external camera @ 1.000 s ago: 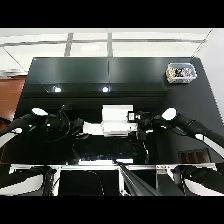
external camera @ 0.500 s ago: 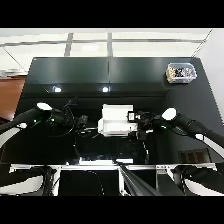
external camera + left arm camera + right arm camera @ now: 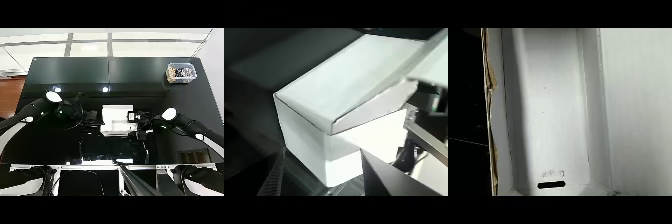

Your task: Fold the box and place the chain.

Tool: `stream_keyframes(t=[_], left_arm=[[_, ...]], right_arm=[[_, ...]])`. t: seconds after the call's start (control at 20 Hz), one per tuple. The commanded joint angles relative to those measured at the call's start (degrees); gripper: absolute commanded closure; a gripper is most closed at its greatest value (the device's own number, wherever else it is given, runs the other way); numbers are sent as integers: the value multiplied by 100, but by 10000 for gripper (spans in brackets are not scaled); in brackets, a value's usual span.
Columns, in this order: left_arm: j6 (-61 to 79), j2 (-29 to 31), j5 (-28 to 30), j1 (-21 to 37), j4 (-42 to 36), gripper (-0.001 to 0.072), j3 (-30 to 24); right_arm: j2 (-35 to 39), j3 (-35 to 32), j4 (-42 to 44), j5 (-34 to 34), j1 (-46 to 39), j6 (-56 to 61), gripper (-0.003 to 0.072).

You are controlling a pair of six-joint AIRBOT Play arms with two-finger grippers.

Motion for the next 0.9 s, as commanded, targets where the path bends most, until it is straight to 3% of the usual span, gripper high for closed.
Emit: stream_keyframes(t=[0.0, 0.35, 0.8, 0.85], left_arm=[[-1040, -2, 129, -433, 623, 227, 393], [-2850, -2, 393, -1266, 2002, 227, 861], [-3390, -2, 481, -1585, 2339, 229, 984], [-3390, -2, 481, -1593, 2341, 283, 984]], right_arm=[[0, -4, 2, 0, 4, 2, 624], [0, -2, 2, -2, 4, 2, 623], [0, -2, 2, 0, 4, 2, 624], [0, -2, 2, 0, 4, 2, 624]])
